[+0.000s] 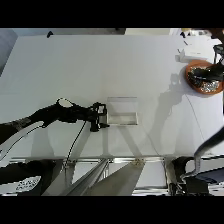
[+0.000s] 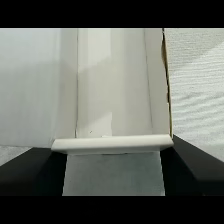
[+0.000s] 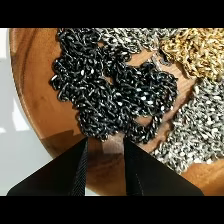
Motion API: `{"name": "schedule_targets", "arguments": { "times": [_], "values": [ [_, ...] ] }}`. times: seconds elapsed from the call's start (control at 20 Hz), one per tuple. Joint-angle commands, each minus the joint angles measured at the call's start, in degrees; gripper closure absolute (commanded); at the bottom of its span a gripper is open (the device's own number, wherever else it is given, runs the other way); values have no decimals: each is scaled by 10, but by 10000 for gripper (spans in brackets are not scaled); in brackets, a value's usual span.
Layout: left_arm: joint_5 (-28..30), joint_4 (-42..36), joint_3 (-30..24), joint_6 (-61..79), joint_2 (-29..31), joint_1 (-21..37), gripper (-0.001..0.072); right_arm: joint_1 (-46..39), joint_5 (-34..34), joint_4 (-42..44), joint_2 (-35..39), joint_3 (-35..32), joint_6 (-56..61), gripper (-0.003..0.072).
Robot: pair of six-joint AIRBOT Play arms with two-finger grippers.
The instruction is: Fold the box and place the chain.
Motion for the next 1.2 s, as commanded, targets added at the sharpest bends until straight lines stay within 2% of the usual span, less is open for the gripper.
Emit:
{"name": "schedule_targets", "arguments": {
  "times": [0.0, 0.3, 0.4, 0.7, 0.75, 0.9, 1.15],
  "values": [
    [0, 0, 0, 0, 0, 0, 484, -1, -10, 6, -17, 2, -1, 470],
    [0, 0, 0, 0, 0, 0, 484, -1, -21, 6, -29, 2, -1, 474],
    [0, 0, 0, 0, 0, 0, 484, -1, -35, 7, -30, 2, -3, 570],
    [0, 0, 0, 0, 0, 0, 484, -1, -42, 7, -30, 2, -16, 594],
    [0, 0, 0, 0, 0, 0, 484, -1, -39, 7, -30, 2, -16, 676],
    [0, 0, 0, 0, 0, 0, 484, -1, -25, 6, -23, 2, -26, 671],
    [0, 0, 0, 0, 0, 0, 484, -1, -11, 4, 29, 2, -33, 672]
  ]
}}
